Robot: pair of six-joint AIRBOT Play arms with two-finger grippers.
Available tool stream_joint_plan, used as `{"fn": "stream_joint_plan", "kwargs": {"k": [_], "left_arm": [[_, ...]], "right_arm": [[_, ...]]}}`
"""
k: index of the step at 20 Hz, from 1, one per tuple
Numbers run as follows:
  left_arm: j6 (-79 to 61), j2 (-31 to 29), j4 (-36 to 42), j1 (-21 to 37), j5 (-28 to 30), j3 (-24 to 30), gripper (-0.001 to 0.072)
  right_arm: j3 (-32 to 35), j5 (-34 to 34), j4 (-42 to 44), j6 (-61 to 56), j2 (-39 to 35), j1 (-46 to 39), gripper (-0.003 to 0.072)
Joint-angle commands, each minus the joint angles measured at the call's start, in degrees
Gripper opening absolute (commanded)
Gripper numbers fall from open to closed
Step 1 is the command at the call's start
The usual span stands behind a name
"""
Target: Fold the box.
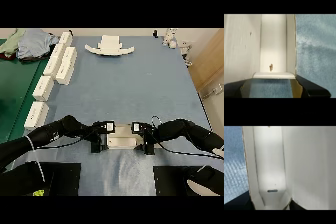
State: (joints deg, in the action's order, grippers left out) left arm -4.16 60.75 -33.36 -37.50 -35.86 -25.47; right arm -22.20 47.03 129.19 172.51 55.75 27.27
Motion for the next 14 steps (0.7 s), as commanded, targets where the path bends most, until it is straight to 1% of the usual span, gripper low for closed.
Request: {"fn": "stream_joint_plan", "kwargs": {"k": [1, 6, 10, 14], "left_arm": [[-1.46, 1.18, 0.68, -0.04, -0.17, -0.24, 0.072], [-4.2, 4.46, 0.85, -1.6, 0.04, -0.24, 0.072], [-4.13, 4.79, 3.5, -2.54, 3.23, -0.24, 0.0719], [-3.98, 4.79, 3.56, -2.54, 2.84, -0.22, 0.0713]], "right_arm": [[0.02, 0.0, 0.02, 0.0, 0.02, 0.0, 0.0441], [0.02, 0.0, 0.02, 0.0, 0.0, 0.0, 0.0441], [0.02, 0.0, 0.0, 0.0, 0.0, 0.0, 0.0441], [0.02, 0.0, 0.02, 0.0, 0.0, 0.0, 0.0441]]}}
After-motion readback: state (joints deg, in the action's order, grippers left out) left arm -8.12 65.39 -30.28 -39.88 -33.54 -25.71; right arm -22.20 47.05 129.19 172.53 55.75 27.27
